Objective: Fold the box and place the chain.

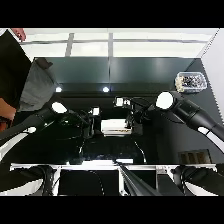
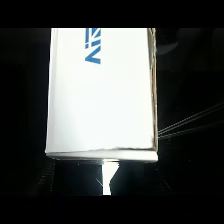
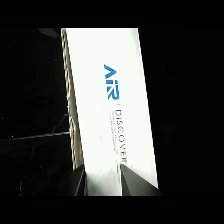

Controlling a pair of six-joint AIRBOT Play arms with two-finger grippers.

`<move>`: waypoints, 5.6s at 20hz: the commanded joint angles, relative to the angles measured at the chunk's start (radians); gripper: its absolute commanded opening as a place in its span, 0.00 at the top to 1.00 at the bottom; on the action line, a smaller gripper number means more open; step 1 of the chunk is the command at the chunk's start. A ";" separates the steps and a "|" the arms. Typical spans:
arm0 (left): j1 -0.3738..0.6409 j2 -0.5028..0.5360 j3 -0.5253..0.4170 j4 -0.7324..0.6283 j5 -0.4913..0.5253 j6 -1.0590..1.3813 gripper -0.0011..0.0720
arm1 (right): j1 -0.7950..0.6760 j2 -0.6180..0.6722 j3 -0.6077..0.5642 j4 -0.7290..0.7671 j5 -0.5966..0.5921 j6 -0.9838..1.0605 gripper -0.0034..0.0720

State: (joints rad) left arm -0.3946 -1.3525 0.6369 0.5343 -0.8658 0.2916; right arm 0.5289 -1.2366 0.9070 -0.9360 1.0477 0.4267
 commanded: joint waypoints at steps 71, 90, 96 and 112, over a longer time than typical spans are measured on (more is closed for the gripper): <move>0.001 0.000 0.000 -0.004 0.001 0.000 0.38 | -0.277 0.195 -0.116 0.063 0.107 0.785 0.93; -0.222 -0.061 0.381 0.298 -0.059 -0.653 0.02 | -0.614 0.510 -0.119 -0.320 0.164 0.949 0.93; -0.222 -0.100 0.406 0.288 -0.144 -0.666 0.02 | -0.614 0.510 -0.119 -0.321 0.152 0.949 0.93; -0.360 -0.143 0.409 0.473 -0.043 -0.717 0.01 | -0.614 0.509 -0.119 -0.321 0.115 0.954 0.93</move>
State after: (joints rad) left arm -0.7246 -1.4731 1.0451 0.9543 -0.9524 -0.3820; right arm -0.0845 -0.7269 0.7879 -1.2575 1.1744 1.3769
